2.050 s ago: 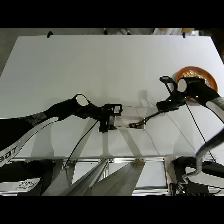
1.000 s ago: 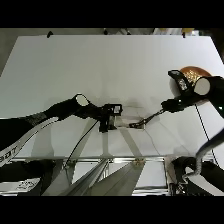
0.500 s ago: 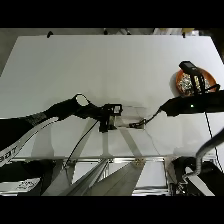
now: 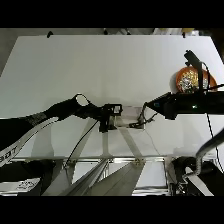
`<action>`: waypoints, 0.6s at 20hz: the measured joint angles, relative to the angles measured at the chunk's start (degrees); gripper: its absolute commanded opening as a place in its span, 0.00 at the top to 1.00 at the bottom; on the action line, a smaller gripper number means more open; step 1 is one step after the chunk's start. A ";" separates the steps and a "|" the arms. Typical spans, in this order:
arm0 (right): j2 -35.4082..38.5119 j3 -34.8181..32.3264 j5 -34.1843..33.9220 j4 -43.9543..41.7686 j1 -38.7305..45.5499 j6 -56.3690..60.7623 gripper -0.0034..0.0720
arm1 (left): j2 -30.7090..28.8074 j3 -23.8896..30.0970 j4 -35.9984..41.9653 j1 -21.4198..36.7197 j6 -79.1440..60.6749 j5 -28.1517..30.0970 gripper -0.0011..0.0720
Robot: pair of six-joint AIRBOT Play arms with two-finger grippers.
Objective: Fold the box and place the chain.
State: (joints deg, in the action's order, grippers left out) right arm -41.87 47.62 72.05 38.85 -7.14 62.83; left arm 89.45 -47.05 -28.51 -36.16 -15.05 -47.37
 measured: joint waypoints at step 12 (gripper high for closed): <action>-5.53 0.00 -10.84 11.61 -18.29 0.50 0.94 | 0.00 0.00 0.00 0.00 0.02 0.00 0.64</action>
State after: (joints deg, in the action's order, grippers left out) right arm -47.40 47.62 61.21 50.46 -25.43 63.33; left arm 89.45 -47.05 -28.51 -36.16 -15.03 -47.37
